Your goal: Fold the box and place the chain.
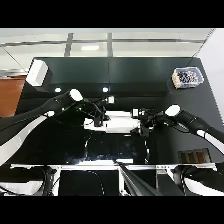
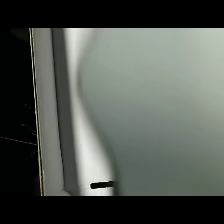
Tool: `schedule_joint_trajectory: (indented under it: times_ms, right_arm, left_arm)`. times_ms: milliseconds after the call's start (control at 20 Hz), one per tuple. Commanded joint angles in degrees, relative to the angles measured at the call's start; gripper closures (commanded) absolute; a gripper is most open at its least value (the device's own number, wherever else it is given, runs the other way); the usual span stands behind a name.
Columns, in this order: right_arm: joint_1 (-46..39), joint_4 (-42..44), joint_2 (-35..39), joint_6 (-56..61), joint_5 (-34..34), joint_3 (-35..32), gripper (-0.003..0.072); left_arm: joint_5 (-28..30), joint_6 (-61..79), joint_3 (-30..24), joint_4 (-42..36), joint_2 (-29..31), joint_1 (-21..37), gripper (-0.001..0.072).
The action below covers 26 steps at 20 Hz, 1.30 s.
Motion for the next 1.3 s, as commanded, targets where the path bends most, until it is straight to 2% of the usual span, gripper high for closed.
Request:
schedule_joint_trajectory:
  times_ms: [0,100,200,250,300,450,500,550,600,700,800,900,1100,1250]
  right_arm:
    - [0.00,-0.04,-0.02,-0.13,0.07,0.04,0.0255]
    - [-0.02,-0.02,-0.02,-0.13,0.07,0.04,0.0255]
    - [0.00,-0.02,-0.02,-0.13,0.07,0.04,0.0255]
    - [0.00,-0.02,-0.02,-0.13,0.07,0.04,0.0255]
    - [0.00,-0.04,-0.02,-0.13,0.07,0.04,0.0255]
    - [0.00,-0.04,-0.02,-0.13,0.07,0.04,0.0256]
    - [0.00,-0.04,-0.02,-0.15,0.07,0.04,0.0292]
    - [0.00,-0.04,-0.02,-0.15,0.09,0.04,0.0445]
    - [0.00,-0.04,-0.02,-0.15,0.09,0.04,0.0498]
    - [0.00,-0.04,-0.02,-0.15,0.09,0.04,0.0497]
    - [0.00,-0.04,-0.02,-0.13,0.09,0.04,0.0498]
    - [0.00,-0.02,-0.02,-0.15,0.07,0.04,0.0498]
    - [0.00,-0.02,-0.02,-0.13,0.07,0.04,0.0498]
    - [0.00,-0.02,-0.02,-0.13,0.07,0.04,0.0498]
  left_arm:
    - [-5.35,-0.85,1.97,-0.20,0.31,0.35,0.0391]
    - [-8.22,-3.76,3.32,1.64,1.68,1.20,0.0274]
    - [-10.12,-9.53,4.15,6.75,4.46,2.51,0.0221]
    - [-10.40,-12.98,4.15,10.25,6.38,3.30,0.0125]
    - [-10.93,-16.52,4.15,13.70,8.26,4.11,0.0080]
    - [-13.99,-28.28,4.13,22.58,13.97,6.73,0.0075]
    - [-16.33,-32.48,4.13,23.52,15.54,7.65,0.0075]
    - [-19.10,-36.81,4.13,23.06,16.48,8.39,0.0086]
    - [-22.93,-41.83,4.13,22.18,16.85,8.83,0.0144]
    - [-30.38,-46.77,3.50,19.02,16.63,8.68,0.0674]
    - [-32.26,-46.25,0.57,8.04,16.55,7.87,0.0680]
    - [-27.80,-38.93,-3.61,-6.03,16.50,6.34,0.0680]
    - [-7.93,-27.93,-6.67,-25.27,14.01,4.66,0.0680]
    - [3.52,-22.77,-6.62,-29.18,11.72,3.15,0.0680]
